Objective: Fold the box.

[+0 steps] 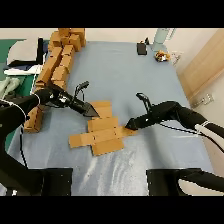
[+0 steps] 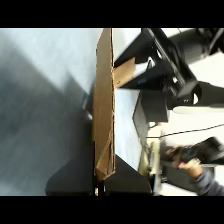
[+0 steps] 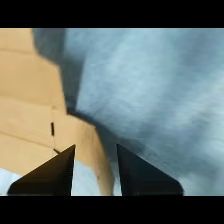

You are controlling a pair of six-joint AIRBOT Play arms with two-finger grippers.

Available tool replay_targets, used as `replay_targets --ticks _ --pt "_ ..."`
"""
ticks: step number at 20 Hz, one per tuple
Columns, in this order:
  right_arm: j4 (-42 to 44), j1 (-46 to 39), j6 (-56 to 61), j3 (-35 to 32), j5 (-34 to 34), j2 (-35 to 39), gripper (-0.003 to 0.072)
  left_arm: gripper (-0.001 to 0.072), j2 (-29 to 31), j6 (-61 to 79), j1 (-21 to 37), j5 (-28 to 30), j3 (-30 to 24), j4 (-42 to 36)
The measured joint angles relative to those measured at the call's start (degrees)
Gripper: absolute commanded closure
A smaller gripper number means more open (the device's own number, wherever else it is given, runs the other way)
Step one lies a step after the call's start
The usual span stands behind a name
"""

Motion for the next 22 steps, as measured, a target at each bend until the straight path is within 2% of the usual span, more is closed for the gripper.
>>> replay_targets --ticks 3,5,6,7,8,9,10,15,22 --pt "-4.7 -3.7 7.9 3.0 -0.2 0.3 0.0273 0.0701 3.2 5.3 -2.4 1.9 0.2 -1.3" --pt "-6.6 -6.4 12.6 4.5 -0.6 0.8 0.0281 0.0701 6.1 9.4 -3.6 5.5 -1.2 -2.4" --pt "-7.1 -7.5 14.5 5.0 -0.5 1.1 0.0346 0.0701 7.6 11.5 -4.3 7.3 -2.1 -2.7" --pt "-7.4 -8.3 16.0 5.4 -0.5 1.4 0.0551 0.07 9.2 14.0 -5.0 9.3 -3.1 -3.1" --pt "-7.5 -8.9 17.3 5.7 -0.4 1.7 0.0633 0.0701 10.8 16.6 -5.8 11.0 -4.2 -3.6" --pt "-7.7 -9.4 18.4 5.8 -0.2 1.9 0.0634 0.0701 12.1 18.9 -6.8 12.4 -5.1 -3.6" --pt "-7.7 -9.7 19.2 6.0 0.0 2.1 0.0681 0.07 13.5 21.4 -7.9 13.4 -6.1 -3.7" --pt "-6.8 -10.5 21.8 6.3 2.7 2.4 0.0681 0.0699 16.5 30.6 -13.2 17.6 -9.7 -3.1" --pt "-4.0 -10.1 22.4 6.3 6.5 2.4 0.0681 0.0698 13.2 35.3 -14.9 18.3 -11.3 -1.6"
